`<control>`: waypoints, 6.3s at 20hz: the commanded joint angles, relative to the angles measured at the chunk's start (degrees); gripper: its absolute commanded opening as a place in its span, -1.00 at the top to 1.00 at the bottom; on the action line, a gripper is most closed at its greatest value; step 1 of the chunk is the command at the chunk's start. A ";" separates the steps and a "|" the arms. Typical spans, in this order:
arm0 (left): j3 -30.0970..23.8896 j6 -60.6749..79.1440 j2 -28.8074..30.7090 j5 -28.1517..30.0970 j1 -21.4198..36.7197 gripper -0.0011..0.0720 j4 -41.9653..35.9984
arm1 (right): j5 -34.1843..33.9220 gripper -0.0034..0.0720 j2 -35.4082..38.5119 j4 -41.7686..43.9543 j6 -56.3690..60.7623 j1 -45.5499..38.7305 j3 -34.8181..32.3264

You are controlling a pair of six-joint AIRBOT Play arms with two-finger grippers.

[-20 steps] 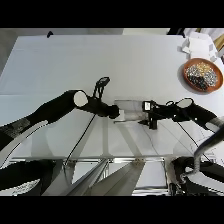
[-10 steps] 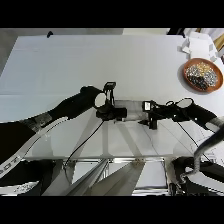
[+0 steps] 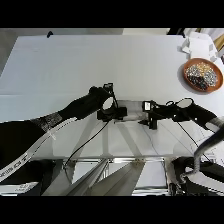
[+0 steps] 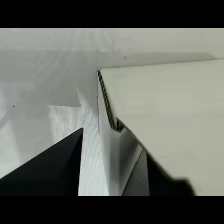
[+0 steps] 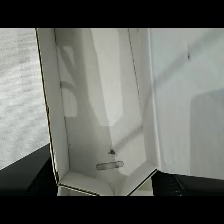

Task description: Fold the box and place the chain.

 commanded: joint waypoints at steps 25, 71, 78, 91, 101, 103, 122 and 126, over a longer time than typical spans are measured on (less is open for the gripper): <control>14.97 2.89 -12.70 -16.15 -1.31 0.09 -0.20 | 0.02 -0.26 0.02 0.02 0.02 0.00 0.02; 14.95 1.70 -12.57 -16.57 -1.27 0.65 1.73 | 0.00 -0.26 0.02 0.02 0.02 0.02 0.02; 14.97 4.11 -10.08 -16.50 -0.24 -0.16 1.75 | 0.02 -0.26 0.02 0.00 0.02 0.00 0.02; 14.71 46.86 4.39 -24.33 8.74 -0.23 1.11 | 0.04 -0.26 0.02 0.00 0.02 0.00 0.02; -20.92 134.81 18.97 -0.92 19.50 -0.93 -26.93 | 0.04 -0.26 0.02 0.00 0.02 0.00 0.02; -21.99 140.41 15.78 1.90 21.18 -0.93 -34.05 | 0.04 -0.26 0.02 -0.02 0.02 0.00 0.02; -21.97 158.86 1.27 12.90 18.73 -0.94 -56.04 | 0.04 -0.26 0.02 0.00 0.02 0.02 0.02; -21.97 158.86 0.66 12.87 18.29 -0.94 -56.52 | 0.04 -0.26 0.02 0.00 0.02 0.00 0.02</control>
